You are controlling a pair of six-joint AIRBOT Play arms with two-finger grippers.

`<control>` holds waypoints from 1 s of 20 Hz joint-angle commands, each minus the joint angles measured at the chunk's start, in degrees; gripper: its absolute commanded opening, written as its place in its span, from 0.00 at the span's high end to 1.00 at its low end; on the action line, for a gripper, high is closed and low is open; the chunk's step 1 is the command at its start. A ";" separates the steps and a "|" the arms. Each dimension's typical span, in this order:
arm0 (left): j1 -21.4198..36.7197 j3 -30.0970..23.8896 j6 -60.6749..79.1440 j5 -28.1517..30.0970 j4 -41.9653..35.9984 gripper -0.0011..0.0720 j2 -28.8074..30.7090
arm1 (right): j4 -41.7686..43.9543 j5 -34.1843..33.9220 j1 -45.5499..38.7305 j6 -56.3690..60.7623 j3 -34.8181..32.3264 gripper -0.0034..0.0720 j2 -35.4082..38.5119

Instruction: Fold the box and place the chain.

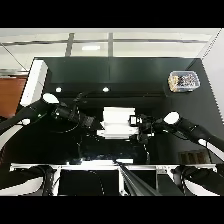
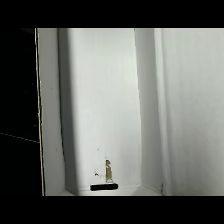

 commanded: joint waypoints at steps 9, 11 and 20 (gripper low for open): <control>-4.39 5.05 -7.48 0.87 5.64 0.18 -0.04 | 0.02 0.00 0.04 0.00 0.02 0.38 -0.02; -4.37 5.05 -7.43 1.01 5.70 0.18 -0.04 | 0.02 0.00 0.04 0.00 0.02 0.38 -0.02; -4.24 5.05 -4.42 0.13 6.49 0.01 -0.04 | 0.02 0.00 0.04 0.00 0.02 0.38 -0.02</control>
